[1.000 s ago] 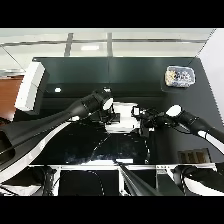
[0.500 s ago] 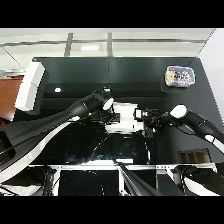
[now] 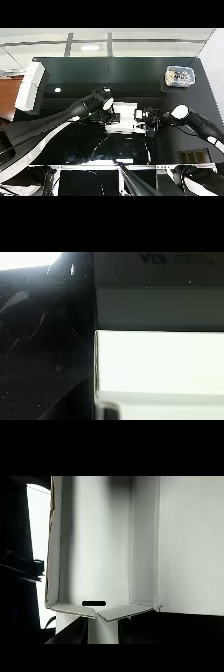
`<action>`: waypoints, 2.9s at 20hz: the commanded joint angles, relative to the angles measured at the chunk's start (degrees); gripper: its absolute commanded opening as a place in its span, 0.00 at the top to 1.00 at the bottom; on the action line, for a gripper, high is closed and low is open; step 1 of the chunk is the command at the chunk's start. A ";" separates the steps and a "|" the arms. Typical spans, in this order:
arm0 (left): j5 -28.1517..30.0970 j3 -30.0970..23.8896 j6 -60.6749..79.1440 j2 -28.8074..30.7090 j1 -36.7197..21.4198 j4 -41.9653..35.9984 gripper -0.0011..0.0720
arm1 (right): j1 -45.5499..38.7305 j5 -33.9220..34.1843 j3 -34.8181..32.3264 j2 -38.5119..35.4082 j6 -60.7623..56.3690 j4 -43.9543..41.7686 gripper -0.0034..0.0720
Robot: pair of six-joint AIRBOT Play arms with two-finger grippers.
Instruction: Fold the box and place the chain.
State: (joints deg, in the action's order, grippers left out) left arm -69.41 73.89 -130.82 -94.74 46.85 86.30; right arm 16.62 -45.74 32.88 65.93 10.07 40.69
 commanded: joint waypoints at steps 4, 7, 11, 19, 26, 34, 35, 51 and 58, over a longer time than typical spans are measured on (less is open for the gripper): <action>0.20 0.00 0.04 -0.04 0.04 -0.02 0.95 | 2.95 2.10 0.04 2.82 0.00 -12.98 0.70; 0.26 0.00 0.04 -0.04 0.02 -0.02 0.95 | 3.72 5.64 0.02 4.46 -0.33 -12.92 0.68; 0.24 0.00 0.04 -0.04 0.02 -0.33 0.95 | 3.34 5.84 0.02 4.46 -2.19 -12.41 0.50; 0.20 0.09 0.00 -0.04 -0.11 -0.44 0.95 | -1.99 -3.76 2.43 -2.84 -29.51 0.92 0.93; 0.09 0.11 0.02 -0.04 -0.09 -0.46 0.95 | -29.64 -12.48 5.62 -6.93 -76.63 11.41 0.94; -0.09 0.11 0.07 -0.04 -0.15 -0.42 0.95 | -27.36 -17.53 -0.39 8.24 -77.13 1.09 0.93; -0.11 0.11 0.07 -0.04 -0.15 -0.42 0.95 | -24.35 -17.44 -0.37 10.05 -75.14 -1.31 0.93; -0.11 0.11 0.07 -0.04 -0.20 -0.42 0.95 | -8.11 -25.40 13.73 12.00 -71.73 -5.66 0.33; -0.13 0.11 0.09 -0.04 -0.20 -0.42 0.95 | -1.27 -20.37 17.97 12.00 -85.26 4.76 0.48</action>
State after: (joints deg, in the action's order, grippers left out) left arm -69.54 73.95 -130.76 -94.78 46.70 85.84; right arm 12.60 -68.58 49.28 77.91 -68.64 41.15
